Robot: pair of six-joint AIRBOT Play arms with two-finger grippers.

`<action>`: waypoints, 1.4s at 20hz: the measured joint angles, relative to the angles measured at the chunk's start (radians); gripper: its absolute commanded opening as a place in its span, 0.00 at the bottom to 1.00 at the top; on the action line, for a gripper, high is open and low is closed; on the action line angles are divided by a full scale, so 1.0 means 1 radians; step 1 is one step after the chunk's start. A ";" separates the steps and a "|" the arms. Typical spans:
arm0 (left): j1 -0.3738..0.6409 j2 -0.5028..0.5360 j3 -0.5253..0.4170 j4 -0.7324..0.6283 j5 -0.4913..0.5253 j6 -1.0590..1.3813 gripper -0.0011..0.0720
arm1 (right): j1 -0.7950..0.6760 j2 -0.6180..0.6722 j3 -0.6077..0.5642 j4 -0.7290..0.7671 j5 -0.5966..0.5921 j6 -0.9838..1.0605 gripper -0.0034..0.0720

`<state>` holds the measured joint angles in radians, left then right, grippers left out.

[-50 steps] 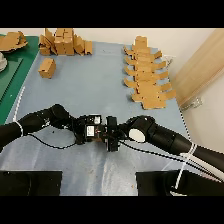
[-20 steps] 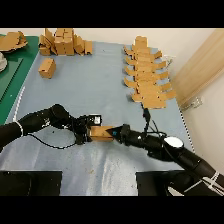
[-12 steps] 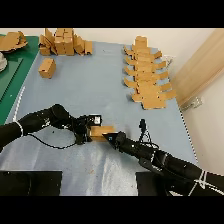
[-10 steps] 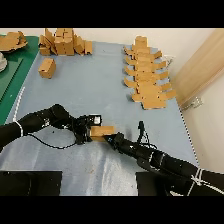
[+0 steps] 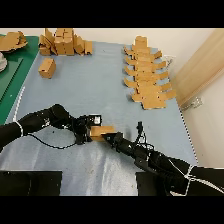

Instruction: Fold the box.

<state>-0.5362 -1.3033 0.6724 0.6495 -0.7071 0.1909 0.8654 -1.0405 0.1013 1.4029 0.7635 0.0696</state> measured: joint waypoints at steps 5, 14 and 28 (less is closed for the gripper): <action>0.000 0.000 0.000 0.000 -0.001 0.000 0.70 | 0.000 -0.005 0.000 0.043 -0.030 -0.050 0.04; 0.000 0.000 0.000 0.000 -0.002 0.000 0.70 | 0.002 -0.005 0.000 0.082 -0.119 -0.131 0.04; 0.000 0.000 0.000 0.000 -0.003 0.000 0.70 | 0.002 0.086 -0.002 0.089 -0.143 -0.138 0.05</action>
<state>-0.5362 -1.3033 0.6724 0.6498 -0.7097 0.1909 0.8677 -0.9546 0.0998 1.4921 0.6209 -0.0681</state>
